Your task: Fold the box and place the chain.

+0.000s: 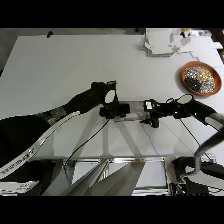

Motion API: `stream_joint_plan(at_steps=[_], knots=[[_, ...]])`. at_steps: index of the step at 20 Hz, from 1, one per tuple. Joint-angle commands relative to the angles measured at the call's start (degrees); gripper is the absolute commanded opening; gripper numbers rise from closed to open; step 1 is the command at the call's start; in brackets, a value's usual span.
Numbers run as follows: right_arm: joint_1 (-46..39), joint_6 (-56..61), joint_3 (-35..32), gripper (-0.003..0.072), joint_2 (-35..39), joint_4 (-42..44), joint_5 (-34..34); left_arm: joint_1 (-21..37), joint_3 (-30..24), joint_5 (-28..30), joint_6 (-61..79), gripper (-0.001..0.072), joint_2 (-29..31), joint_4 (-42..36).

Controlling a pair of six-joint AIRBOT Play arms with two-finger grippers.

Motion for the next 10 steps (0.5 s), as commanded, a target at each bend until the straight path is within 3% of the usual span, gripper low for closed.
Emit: stream_joint_plan(at_steps=[1, 8, 10], knots=[[0.0, 0.0, 0.0, 0.0453, 0.0, 0.0, 0.0, -0.4, 2.6, -6.4, -3.1, 0.0384, -1.8, 3.4], [0.0, 0.0, 0.0, 0.0453, 0.0, 0.0, 0.0, -1.0, 7.1, -7.8, -4.5, 0.0376, -3.9, 4.8], [0.0, 0.0, 0.0, 0.0453, 0.0, 0.0, 0.0, -1.4, 7.5, -8.1, -6.6, 0.0298, -4.0, 5.8]])
